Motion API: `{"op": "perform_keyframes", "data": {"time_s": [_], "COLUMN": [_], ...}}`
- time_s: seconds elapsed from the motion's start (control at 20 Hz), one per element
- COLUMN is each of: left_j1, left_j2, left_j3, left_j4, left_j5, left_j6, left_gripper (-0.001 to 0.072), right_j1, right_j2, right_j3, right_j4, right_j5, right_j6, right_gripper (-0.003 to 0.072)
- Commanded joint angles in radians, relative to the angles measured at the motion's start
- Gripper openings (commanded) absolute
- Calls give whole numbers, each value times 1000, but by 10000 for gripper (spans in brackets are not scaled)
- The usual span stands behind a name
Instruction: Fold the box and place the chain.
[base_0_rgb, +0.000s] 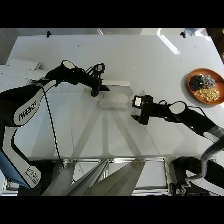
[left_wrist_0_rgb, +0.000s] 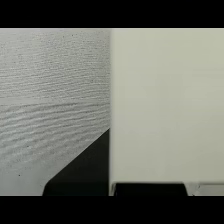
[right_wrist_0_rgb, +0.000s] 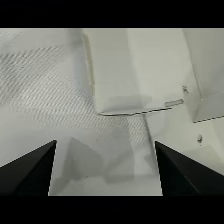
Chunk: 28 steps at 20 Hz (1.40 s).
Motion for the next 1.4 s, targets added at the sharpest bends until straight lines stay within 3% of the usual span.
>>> {"op": "perform_keyframes", "data": {"time_s": [0.0,0.2,0.4,0.8,1.2,1.35], "left_j1": [0,0,0,0,0,0], "left_j2": [0,0,0,0,0,0], "left_j3": [0,0,0,0,0,0], "left_j4": [0,0,0,0,0,0], "left_j5": [0,0,0,0,0,0], "left_j6": [0,0,0,0,0,0], "left_gripper": [9,9,9,9,9,9], "right_j1": [1,1,1,1,-48,-48], "right_j2": [-78,-84,-84,-60,-79,-81], "right_j3": [-3,1,3,15,82,106], "right_j4": [326,599,718,724,707,616], "right_j5": [-75,-74,-74,-140,-67,-46], "right_j6": [-268,-435,-504,-479,-485,-477], "right_gripper": [689,689,689,689,689,689]}}
